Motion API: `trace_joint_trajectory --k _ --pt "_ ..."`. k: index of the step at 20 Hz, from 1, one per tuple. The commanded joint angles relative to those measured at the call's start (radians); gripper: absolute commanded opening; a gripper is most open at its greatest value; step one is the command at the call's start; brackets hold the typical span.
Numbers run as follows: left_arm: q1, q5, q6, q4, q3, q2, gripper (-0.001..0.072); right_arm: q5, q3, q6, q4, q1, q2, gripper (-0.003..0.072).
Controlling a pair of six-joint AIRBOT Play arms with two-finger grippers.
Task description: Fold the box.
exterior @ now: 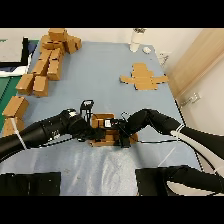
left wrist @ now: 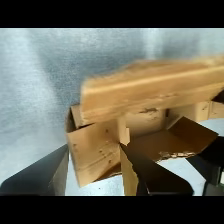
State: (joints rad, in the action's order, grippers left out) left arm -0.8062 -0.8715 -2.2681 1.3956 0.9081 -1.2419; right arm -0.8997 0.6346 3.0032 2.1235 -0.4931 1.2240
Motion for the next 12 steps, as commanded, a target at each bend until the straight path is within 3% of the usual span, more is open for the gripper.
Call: trace_joint_trajectory --k 1,5,12 --pt "-0.024 -0.084 -0.038 0.033 0.051 -0.022 0.0453 0.0 0.0 0.0 0.0 0.0 0.001 0.0546" --pt "-0.023 -0.245 -0.037 0.046 0.116 -0.021 0.0454 0.0 0.0 0.0 0.0 0.0 0.001 0.0546" --pt "-0.021 -0.236 -0.045 0.078 0.129 -0.045 0.0454 0.0 0.0 0.0 0.0 0.0 0.001 0.0546"
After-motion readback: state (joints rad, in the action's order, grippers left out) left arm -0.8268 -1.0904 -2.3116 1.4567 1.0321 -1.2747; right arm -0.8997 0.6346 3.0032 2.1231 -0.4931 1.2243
